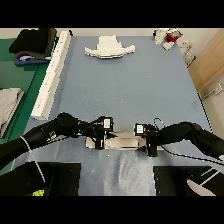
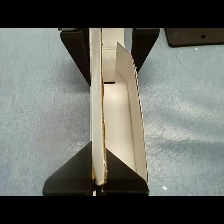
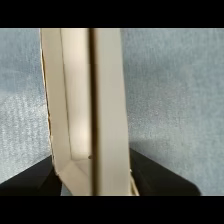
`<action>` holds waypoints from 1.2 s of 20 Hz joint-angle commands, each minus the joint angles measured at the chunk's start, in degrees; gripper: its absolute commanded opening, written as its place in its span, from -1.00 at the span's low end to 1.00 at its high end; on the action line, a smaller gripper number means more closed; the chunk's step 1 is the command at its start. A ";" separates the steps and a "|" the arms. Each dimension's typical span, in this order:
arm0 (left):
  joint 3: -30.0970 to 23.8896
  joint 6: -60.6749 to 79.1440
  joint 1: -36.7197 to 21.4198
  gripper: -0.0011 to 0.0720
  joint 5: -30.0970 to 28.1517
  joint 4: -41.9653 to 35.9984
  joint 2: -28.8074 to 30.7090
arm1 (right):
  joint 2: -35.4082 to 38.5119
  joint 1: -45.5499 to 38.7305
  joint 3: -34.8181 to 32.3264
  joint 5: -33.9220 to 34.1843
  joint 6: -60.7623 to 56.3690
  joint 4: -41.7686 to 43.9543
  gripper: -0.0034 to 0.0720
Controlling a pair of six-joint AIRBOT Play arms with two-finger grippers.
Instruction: Fold the box.
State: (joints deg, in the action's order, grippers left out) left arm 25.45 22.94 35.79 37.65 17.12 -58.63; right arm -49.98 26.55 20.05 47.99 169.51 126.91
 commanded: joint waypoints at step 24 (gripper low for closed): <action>0.02 0.00 -0.07 -0.94 -0.04 0.02 -0.04 | -0.68 1.42 -1.07 -4.00 0.55 -1.14 0.46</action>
State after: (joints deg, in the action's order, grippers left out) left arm 25.45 22.94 35.79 37.65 17.10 -58.63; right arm -50.70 28.01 18.94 44.88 170.12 125.75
